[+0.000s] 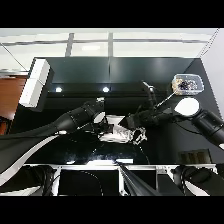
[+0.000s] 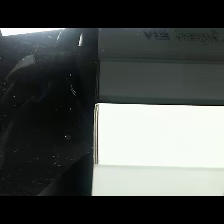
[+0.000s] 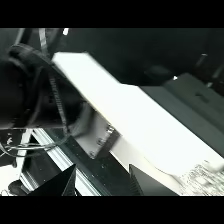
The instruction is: Fold the box and place the chain.
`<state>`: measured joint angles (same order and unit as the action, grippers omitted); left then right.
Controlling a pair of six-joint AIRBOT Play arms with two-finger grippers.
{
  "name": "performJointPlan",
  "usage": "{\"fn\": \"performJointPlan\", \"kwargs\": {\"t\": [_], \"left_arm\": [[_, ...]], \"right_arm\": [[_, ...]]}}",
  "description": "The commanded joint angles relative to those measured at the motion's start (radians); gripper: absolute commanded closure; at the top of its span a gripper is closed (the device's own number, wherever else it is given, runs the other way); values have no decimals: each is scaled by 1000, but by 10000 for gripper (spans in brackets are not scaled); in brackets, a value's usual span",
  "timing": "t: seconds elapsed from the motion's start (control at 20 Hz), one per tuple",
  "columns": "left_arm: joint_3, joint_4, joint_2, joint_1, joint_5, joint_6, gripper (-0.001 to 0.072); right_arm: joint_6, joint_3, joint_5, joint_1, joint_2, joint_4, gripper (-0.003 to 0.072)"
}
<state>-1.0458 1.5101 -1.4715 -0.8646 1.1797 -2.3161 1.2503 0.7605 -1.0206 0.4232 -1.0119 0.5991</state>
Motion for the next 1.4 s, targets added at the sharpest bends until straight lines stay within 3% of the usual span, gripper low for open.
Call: {"fn": "performJointPlan", "kwargs": {"t": [0.0,0.15,0.25,0.35,0.4,0.45,0.75,1.0,1.05,1.2,1.35], "left_arm": [[0,0,0,1,0,0,679],[0,0,0,1,0,0,679],[0,0,0,1,0,0,679],[0,0,0,1,0,0,679],[0,0,0,1,0,0,679],[0,0,0,1,0,0,679],[0,0,0,1,8,0,679],[0,0,0,1,8,0,679],[0,-1,0,1,8,0,679],[0,0,0,1,8,0,679],[0,0,0,1,4,0,679]], "right_arm": [[-19,2,-137,-161,43,34,306],[-10,0,-101,-356,84,293,306],[153,-31,104,-439,77,555,307],[456,-57,279,-499,38,765,303],[504,-55,333,-520,-8,799,264],[504,-45,370,-534,-61,780,-34],[576,195,385,-540,-422,735,-34],[579,287,404,-540,-534,732,-34],[579,287,407,-540,-538,733,87],[578,287,373,-540,-537,737,676],[534,287,256,-540,-527,739,680]]}}
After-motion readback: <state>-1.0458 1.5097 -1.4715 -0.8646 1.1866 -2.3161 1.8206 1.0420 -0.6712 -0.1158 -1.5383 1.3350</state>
